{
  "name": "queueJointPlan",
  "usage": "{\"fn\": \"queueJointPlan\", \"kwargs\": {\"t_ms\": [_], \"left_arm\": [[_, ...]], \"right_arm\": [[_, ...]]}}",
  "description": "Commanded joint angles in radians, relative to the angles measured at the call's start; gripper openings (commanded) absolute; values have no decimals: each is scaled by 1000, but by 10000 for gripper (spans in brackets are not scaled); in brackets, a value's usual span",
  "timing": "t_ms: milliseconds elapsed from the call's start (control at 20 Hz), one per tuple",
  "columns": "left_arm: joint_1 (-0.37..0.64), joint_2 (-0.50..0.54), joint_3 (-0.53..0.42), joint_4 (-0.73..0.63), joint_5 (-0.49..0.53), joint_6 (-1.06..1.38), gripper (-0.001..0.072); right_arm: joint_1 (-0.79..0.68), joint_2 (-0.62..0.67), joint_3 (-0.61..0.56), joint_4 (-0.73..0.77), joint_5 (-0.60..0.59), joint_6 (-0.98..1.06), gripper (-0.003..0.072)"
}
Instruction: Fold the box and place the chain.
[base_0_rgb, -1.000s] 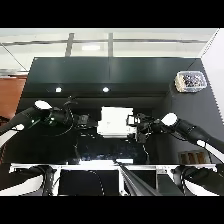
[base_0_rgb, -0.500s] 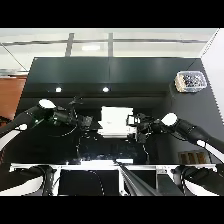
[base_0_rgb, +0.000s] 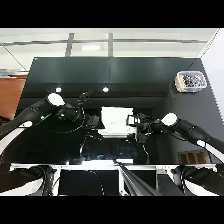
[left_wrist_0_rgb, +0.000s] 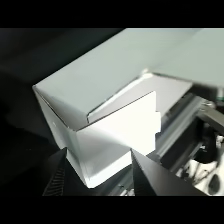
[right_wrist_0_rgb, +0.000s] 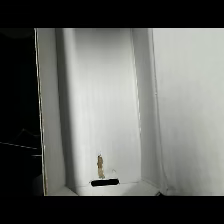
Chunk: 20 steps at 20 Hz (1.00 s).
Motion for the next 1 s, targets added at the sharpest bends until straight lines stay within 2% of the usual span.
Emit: {"fn": "queueJointPlan", "kwargs": {"t_ms": [0,200,400,700,850,950], "left_arm": [[-68,1,55,139,37,-186,462],[-138,0,84,314,71,-361,462],[-188,0,85,422,98,-488,463],[-249,-2,112,577,87,-642,462],[-280,-8,129,594,80,-694,462],[-314,-29,161,678,58,-754,463]], "right_arm": [[0,-1,0,0,0,0,132],[0,-1,0,0,0,0,132],[0,-1,0,0,0,0,131],[0,-1,0,0,0,0,132],[0,-1,0,0,0,0,132],[0,-1,0,0,0,0,132]]}}
